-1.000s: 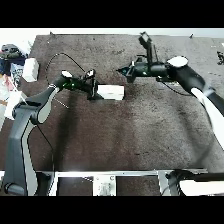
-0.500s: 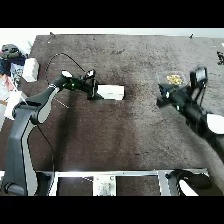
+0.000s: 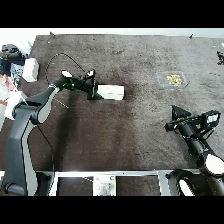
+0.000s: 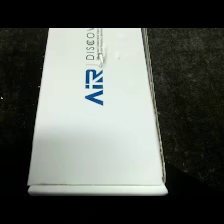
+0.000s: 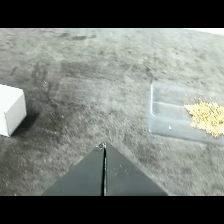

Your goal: Fold the box and place the chain.

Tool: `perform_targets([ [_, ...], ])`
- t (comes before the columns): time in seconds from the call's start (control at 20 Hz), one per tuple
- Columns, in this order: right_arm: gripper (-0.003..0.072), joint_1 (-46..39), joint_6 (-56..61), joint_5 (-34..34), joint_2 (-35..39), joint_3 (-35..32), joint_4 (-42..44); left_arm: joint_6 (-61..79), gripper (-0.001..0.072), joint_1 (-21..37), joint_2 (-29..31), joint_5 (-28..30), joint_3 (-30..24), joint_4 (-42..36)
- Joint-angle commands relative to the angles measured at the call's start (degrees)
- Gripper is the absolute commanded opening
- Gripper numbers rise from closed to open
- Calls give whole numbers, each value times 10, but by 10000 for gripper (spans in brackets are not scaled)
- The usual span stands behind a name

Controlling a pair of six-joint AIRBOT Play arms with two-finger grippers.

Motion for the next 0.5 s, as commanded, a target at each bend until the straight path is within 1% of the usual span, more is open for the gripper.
perform_targets([
  [0.0,14,0,0,-8,24,-17,-1,0,347,0,0,0,0,0],
  [0.15,14,0,0,-8,24,-17,-1,-14,344,0,0,-5,0,-2],
  [0.2,14,0,0,-8,24,-17,-1,-32,343,1,0,-3,3,-14],
  [0.25,14,0,0,-8,24,-17,-1,-61,193,4,1,-5,10,-22],
  [0.3,14,0,0,-8,24,-17,-1,-79,12,9,1,-20,24,-22],
  [0.35,14,0,0,-8,24,-17,-1,-90,13,15,1,-23,40,-25],
  [0.45,14,0,0,-8,24,-17,-1,-160,12,31,3,-32,87,-36],
])
